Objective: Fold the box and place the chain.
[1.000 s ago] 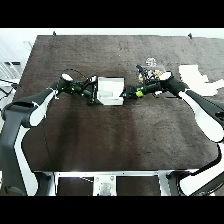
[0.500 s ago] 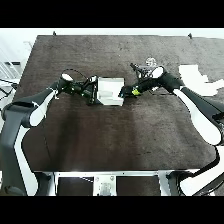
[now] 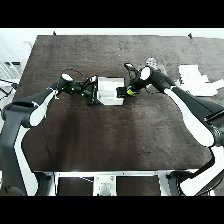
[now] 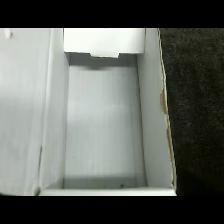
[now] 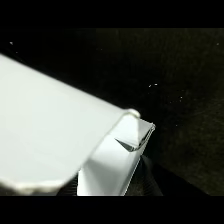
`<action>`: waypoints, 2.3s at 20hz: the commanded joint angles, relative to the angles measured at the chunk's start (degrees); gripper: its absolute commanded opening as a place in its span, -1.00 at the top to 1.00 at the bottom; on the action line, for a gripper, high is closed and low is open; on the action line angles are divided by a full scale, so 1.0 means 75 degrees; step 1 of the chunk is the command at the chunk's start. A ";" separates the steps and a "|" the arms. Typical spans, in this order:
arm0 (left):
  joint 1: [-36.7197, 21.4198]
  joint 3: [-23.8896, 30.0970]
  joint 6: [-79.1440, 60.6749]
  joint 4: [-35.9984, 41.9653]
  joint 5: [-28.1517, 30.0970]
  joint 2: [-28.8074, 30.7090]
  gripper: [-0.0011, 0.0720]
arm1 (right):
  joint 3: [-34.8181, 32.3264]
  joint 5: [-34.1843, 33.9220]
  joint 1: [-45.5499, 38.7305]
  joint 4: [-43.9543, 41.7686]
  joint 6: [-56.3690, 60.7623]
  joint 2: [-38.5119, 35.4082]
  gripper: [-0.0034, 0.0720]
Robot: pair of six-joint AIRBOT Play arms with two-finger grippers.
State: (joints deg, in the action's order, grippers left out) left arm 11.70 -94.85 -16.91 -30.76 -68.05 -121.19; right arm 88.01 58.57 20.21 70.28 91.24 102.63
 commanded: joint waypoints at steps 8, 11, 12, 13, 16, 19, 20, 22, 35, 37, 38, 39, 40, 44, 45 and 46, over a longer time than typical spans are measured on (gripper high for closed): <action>-0.0006 0.0003 -0.0006 -0.0003 0.0009 -0.0003 0.16 | 0.1291 0.1134 0.0536 0.2159 0.1970 0.0548 -0.24; -0.0006 0.0003 -0.0006 -0.0003 0.0015 -0.0003 0.16 | 0.1915 0.1827 0.0612 0.2352 0.2224 0.0976 -0.24; -0.0006 0.0003 -0.0006 -0.0003 0.0017 -0.0003 0.16 | 0.2139 0.2043 0.0635 0.2396 0.2337 0.1125 -0.23; -0.0006 0.0003 -0.0006 -0.0003 0.0017 -0.0003 0.16 | 0.2320 0.2235 0.0676 0.2451 0.2445 0.1265 -0.23; -0.0006 0.0003 -0.0009 -0.0003 0.0015 -0.0003 0.16 | 0.2760 0.2865 0.0828 0.2789 0.2582 0.1679 -0.23; -0.0006 0.0003 -0.0006 -0.0003 0.0017 -0.0003 0.16 | 0.2961 0.3008 0.0886 0.3005 0.2812 0.1836 -0.23; -0.0006 0.0003 -0.0009 -0.0003 0.0017 -0.0003 0.16 | 0.2990 0.3054 0.0898 0.3086 0.2824 0.1836 -0.21; -0.0006 0.0003 -0.0009 -0.0003 0.0017 -0.0003 0.16 | 0.3034 0.3212 0.0909 0.3442 0.3115 0.1836 -0.21; -0.0006 0.0003 -0.0009 -0.0003 0.0017 -0.0003 0.16 | 0.3034 0.3174 0.1154 0.3433 0.3328 0.1836 0.35; -0.0006 0.0003 -0.0009 -0.0003 0.0017 -0.0003 0.16 | 0.3034 0.3075 0.1183 0.3383 0.3322 0.1836 0.81; -0.0006 0.0003 -0.0009 -0.0003 0.0015 -0.0003 0.16 | 0.3034 0.2975 0.1189 0.3284 0.3322 0.1836 0.86; -0.0006 0.0003 -0.0009 -0.0003 0.0017 -0.0003 0.16 | 0.3034 0.2871 0.1195 0.3244 0.3322 0.1836 0.86; -0.0006 0.0003 -0.0009 -0.0003 0.0017 -0.0003 0.16 | 0.3034 0.2818 0.1201 0.3229 0.3322 0.1836 0.86; -0.0006 0.0003 -0.0009 -0.0003 0.0017 -0.0003 0.16 | 0.3034 0.2771 0.1195 0.3235 0.3322 0.1833 0.60; -0.0006 0.0003 -0.0009 -0.0003 0.0017 -0.0003 0.16 | 0.3034 0.2771 0.1189 0.3241 0.3319 0.1827 0.20; -0.0006 0.0003 -0.0009 -0.0003 0.0017 -0.0003 0.16 | 0.3034 0.2771 0.1186 0.3241 0.3319 0.1816 0.00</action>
State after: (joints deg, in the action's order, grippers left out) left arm 11.68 -94.85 -17.10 -30.81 -67.88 -121.21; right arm 110.69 79.64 29.15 94.52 115.68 116.38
